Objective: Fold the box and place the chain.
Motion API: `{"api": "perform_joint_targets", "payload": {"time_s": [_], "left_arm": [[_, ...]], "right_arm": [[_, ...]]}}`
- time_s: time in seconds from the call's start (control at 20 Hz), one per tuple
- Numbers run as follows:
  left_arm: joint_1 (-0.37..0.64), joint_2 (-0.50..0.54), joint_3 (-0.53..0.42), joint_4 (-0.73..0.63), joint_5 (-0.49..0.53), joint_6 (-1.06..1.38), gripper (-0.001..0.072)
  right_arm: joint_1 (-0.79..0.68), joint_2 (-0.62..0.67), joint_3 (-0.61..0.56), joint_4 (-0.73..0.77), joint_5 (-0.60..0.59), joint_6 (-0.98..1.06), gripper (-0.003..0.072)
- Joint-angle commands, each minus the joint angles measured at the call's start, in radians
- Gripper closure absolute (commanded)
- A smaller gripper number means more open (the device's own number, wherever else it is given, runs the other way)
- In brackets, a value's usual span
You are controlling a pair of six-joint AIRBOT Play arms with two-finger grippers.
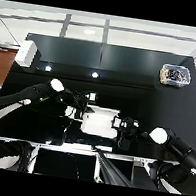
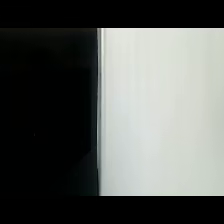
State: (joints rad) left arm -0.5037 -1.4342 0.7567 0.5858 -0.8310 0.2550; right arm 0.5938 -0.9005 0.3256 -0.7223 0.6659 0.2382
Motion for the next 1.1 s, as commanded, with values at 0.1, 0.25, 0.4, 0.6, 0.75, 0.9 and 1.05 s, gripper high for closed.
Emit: {"api": "perform_joint_targets", "payload": {"time_s": [0.1, 0.25, 0.4, 0.6, 0.75, 0.9, 1.05], "left_arm": [[0.001, 0.000, 0.001, 0.000, -0.012, -0.001, 0.0681], [0.001, 0.000, 0.001, 0.000, -0.012, -0.001, 0.0681], [0.001, 0.000, 0.001, 0.001, -0.010, -0.001, 0.0681], [0.001, 0.000, 0.001, 0.001, -0.011, -0.001, 0.0681], [0.001, 0.000, 0.001, 0.001, -0.011, 0.000, 0.0681], [0.001, 0.000, 0.001, 0.000, -0.010, -0.001, 0.0681], [0.001, 0.000, 0.001, 0.001, -0.010, -0.001, 0.0681]], "right_arm": [[0.000, 0.000, 0.006, 0.037, -0.143, -0.010, 0.0019], [0.000, 0.000, 0.038, 0.027, -0.143, -0.011, 0.0019], [-0.009, 0.000, 0.086, -0.066, -0.138, 0.035, 0.0019], [-0.063, 0.000, 0.147, -0.077, -0.025, 0.027, 0.0019], [-0.092, 0.000, 0.152, -0.077, 0.005, 0.005, 0.0019], [-0.110, 0.000, 0.152, -0.084, -0.034, -0.042, 0.0019], [-0.109, 0.000, 0.152, -0.082, -0.026, -0.042, 0.0019]]}}
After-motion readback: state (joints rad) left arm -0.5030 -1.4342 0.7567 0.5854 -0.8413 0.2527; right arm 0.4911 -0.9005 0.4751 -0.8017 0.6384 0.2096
